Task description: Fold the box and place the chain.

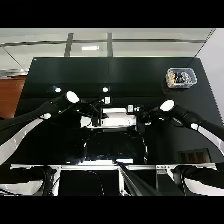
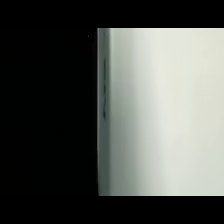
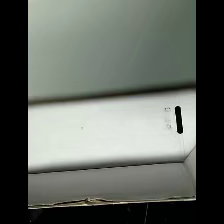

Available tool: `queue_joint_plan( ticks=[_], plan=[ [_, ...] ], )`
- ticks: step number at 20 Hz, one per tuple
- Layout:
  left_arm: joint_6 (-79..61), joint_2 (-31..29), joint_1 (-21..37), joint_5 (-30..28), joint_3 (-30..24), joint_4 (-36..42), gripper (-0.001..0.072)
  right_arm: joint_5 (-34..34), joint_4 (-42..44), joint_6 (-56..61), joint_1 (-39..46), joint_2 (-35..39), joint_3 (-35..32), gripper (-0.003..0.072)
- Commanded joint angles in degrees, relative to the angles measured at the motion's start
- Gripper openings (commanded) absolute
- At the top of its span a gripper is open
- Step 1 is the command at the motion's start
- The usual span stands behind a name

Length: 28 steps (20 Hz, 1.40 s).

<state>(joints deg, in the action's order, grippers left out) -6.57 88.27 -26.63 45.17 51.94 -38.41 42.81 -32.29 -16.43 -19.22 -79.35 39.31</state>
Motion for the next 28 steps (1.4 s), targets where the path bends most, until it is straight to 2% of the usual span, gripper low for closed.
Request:
queue_joint_plan(
  ticks=[1, 24, 26, 28],
  plan=[
    [0.0, 0.0, 0.0, 0.1, 0.1, 0.0, 0.0025, 0.0, 0.6, 0.1, 0.2, 0.0, 0.0, 0.0681],
    [0.0, 0.0, 0.0, 0.0, 0.1, 0.0, 0.0025, -1.5, -1.4, 1.4, -1.1, -0.1, 0.0, 0.0681],
    [0.0, 0.0, 0.0, 0.0, 0.1, -0.1, 0.0025, -1.4, -1.4, 1.4, -1.1, -0.1, 0.0, 0.0481],
    [0.0, 0.0, 0.0, 0.1, 0.1, -0.1, 0.0025, -1.4, -1.4, 1.4, -1.1, -0.1, 0.0, 0.0483]
  ],
)
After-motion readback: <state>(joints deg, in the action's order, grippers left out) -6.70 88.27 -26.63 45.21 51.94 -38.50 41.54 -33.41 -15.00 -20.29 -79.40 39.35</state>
